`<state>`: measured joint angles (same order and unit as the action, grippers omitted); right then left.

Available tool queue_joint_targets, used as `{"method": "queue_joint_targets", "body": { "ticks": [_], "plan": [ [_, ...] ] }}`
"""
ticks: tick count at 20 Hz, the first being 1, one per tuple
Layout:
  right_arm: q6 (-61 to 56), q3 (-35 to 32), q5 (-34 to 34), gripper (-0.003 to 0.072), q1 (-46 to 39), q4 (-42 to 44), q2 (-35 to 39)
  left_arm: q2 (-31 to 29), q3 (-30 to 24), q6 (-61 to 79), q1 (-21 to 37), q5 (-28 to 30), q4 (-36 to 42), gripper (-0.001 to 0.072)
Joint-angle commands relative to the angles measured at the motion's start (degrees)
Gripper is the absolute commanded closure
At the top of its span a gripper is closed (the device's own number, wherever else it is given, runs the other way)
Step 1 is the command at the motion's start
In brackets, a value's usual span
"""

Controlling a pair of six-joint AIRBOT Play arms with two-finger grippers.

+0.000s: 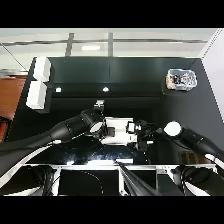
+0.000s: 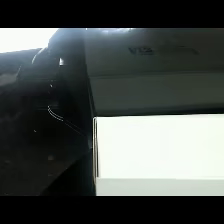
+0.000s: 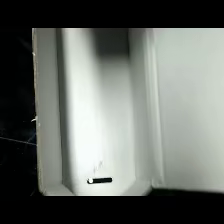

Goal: Fold the box and place the chain.

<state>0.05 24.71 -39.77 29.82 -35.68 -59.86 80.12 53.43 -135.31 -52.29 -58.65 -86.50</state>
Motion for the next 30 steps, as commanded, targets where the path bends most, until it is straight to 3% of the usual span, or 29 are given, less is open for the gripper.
{"method": "queue_joint_targets", "body": {
  "ticks": [1, 5, 11, 13, 14, 16, 18, 20, 23, 30],
  "plan": [
    [-7.9, 0.8, -7.8, -0.0022, -2.7, -5.5, 6.0, 0.0, 0.1, 2.6, 0.3, -0.9, -1.6, 0.0686],
    [-8.1, 0.5, -12.6, -0.0016, -4.0, -15.4, 8.6, 0.0, 0.3, 2.7, 0.3, -0.6, -2.6, 0.0686],
    [-5.2, 0.4, -10.6, -0.0014, -4.0, -9.6, 5.5, 0.0, 0.3, 2.7, 0.3, 1.2, -1.7, 0.0684],
    [-5.1, 0.4, -8.7, 0.0149, -4.0, -8.0, 3.7, 0.0, 0.3, 2.7, 0.3, 1.2, -1.2, 0.0684],
    [-4.3, 0.4, -8.6, 0.0149, -4.0, -6.6, 3.1, 0.0, 0.3, 2.7, 0.3, 1.2, -1.0, 0.0684],
    [-3.5, 0.4, -7.9, 0.0327, -2.8, -6.3, 2.9, 0.0, 0.3, 2.7, 0.3, 1.1, -1.1, 0.0684],
    [-3.5, 0.4, -7.1, 0.0329, -1.0, -6.3, 2.8, 0.0, 0.3, 2.7, 0.3, 1.1, -1.1, 0.0684],
    [-4.5, 0.4, -5.6, 0.0443, 0.6, -6.3, 2.7, 0.0, 0.3, 2.7, 0.3, 1.1, -1.1, 0.0684],
    [-6.9, 0.4, -1.4, 0.0444, 2.4, -6.1, 2.7, 0.0, 0.3, 2.7, 0.3, 1.1, -1.0, 0.0684],
    [-7.4, 0.4, 0.3, 0.0444, 3.2, -3.3, 2.6, 0.0, 0.3, 2.7, 0.3, 1.2, -1.0, 0.0684]
  ]
}}
